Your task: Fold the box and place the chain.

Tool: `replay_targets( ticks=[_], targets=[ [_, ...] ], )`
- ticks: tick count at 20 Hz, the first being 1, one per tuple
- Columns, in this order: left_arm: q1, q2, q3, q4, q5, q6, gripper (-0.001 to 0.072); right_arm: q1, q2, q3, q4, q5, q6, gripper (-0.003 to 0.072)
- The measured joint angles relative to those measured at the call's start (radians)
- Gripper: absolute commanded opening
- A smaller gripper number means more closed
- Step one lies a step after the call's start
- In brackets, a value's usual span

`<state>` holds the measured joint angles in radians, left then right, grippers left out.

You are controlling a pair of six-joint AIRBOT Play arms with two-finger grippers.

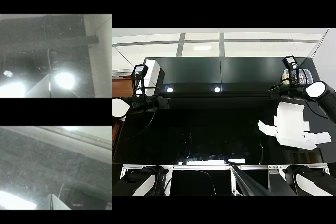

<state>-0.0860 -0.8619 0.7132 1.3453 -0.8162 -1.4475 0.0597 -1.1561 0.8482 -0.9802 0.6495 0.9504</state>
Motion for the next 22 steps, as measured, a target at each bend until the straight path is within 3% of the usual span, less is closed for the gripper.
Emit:
replay_targets(
  ticks=[11, 18, 19, 20, 21, 22],
  targets=[
    [0.000, 0.000, 0.000, 0.000, 0.003, 0.000, 0.0025, 0.000, 0.000, 0.000, 0.000, 0.000, 0.000, 0.0017],
    [0.000, -0.003, 0.000, -0.035, 0.152, 0.000, 0.0026, 0.000, 0.000, 0.000, 0.077, -0.003, 0.000, 0.0017],
    [0.000, -0.007, 0.000, -0.052, 0.160, 0.000, 0.0072, 0.000, 0.000, 0.000, 0.105, -0.003, 0.000, 0.0017],
    [0.000, -0.012, 0.000, -0.070, 0.172, 0.000, 0.0364, 0.000, 0.000, 0.000, 0.133, -0.006, 0.000, 0.0055],
    [0.000, -0.019, 0.000, -0.086, 0.170, 0.000, 0.0720, 0.000, 0.000, 0.000, 0.156, -0.014, 0.000, 0.0402],
    [0.000, -0.028, 0.000, -0.099, 0.162, 0.000, 0.0711, 0.000, 0.000, 0.000, 0.173, -0.025, 0.001, 0.0711]
  ],
)
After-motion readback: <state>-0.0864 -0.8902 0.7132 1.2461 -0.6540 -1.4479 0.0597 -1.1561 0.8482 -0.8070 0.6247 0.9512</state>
